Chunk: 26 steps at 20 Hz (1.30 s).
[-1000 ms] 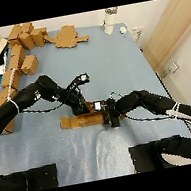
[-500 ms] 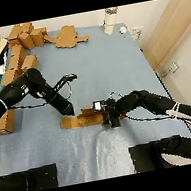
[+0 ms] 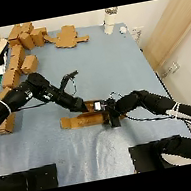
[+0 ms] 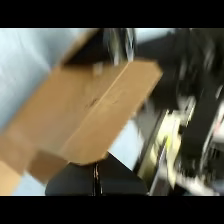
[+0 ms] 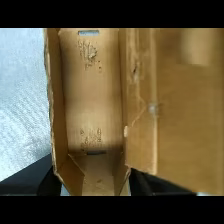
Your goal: Fold the box.
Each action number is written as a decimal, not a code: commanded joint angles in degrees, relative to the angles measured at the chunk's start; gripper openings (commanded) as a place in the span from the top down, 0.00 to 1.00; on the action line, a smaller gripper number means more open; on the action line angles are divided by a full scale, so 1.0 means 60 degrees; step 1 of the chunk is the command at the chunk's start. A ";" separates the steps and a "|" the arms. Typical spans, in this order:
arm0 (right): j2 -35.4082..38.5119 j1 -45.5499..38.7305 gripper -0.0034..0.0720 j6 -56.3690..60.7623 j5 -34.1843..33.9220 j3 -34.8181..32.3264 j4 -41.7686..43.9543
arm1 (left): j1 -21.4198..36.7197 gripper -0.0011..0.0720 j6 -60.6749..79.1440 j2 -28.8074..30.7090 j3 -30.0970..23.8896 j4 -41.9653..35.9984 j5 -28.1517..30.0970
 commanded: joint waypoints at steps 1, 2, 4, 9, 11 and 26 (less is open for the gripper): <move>0.0004 0.0004 0.28 0.0004 -0.0004 0.0004 0.0004 | 0.0233 0.97 -0.0138 -0.0277 -0.0033 -0.0696 0.1803; 0.0004 0.0004 0.28 0.0004 0.0000 0.0004 0.0004 | 0.0248 0.97 -0.0135 -0.0470 -0.0033 -0.0696 0.1971; 0.0004 0.0004 0.28 0.0000 0.0000 0.0004 0.0004 | 0.0149 0.97 -0.0146 -0.1013 -0.0033 -0.0688 0.1916; 0.0004 0.0004 0.28 0.0000 -0.0004 0.0004 0.0004 | -0.0215 0.97 -0.0244 -0.1836 -0.0029 -0.0652 0.1920; 0.0004 0.0004 0.28 0.0004 0.0000 0.0004 0.0004 | -0.0157 0.97 -0.0382 -0.1887 -0.0033 -0.0415 0.1920; 0.0004 0.0004 0.28 0.0004 0.0000 0.0004 0.0004 | 0.3071 0.97 0.3701 -0.0933 -0.0040 -0.2699 -0.0546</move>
